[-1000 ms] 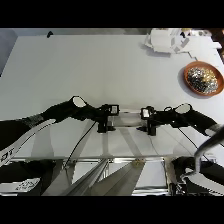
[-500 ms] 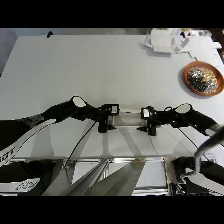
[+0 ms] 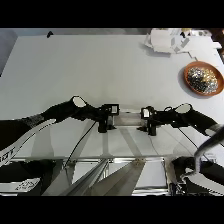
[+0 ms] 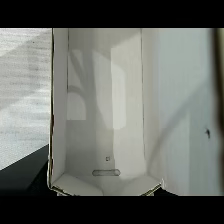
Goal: Fold the box and place the chain.
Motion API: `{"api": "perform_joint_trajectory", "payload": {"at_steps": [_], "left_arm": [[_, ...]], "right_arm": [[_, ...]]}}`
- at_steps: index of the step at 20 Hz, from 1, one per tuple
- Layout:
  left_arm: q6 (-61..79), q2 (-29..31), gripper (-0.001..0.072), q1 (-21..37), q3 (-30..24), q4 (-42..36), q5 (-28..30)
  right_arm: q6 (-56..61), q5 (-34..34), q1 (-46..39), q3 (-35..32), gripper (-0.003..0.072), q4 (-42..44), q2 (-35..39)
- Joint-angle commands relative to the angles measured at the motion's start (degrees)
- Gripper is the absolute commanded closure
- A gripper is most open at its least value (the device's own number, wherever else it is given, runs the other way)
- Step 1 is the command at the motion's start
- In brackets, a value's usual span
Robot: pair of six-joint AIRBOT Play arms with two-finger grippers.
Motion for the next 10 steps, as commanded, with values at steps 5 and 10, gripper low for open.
{"api": "perform_joint_trajectory", "payload": {"at_steps": [5,10], "left_arm": [[0.00,-0.02,0.0565,-0.02,-0.02,0.00,0.07],[0.00,-0.02,0.0565,-0.02,-0.02,0.00,0.04]], "right_arm": [[0.00,1.86,0.02,0.04,0.0286,-0.02,0.04],[0.24,1.90,0.02,0.04,0.0280,0.04,0.04]]}}
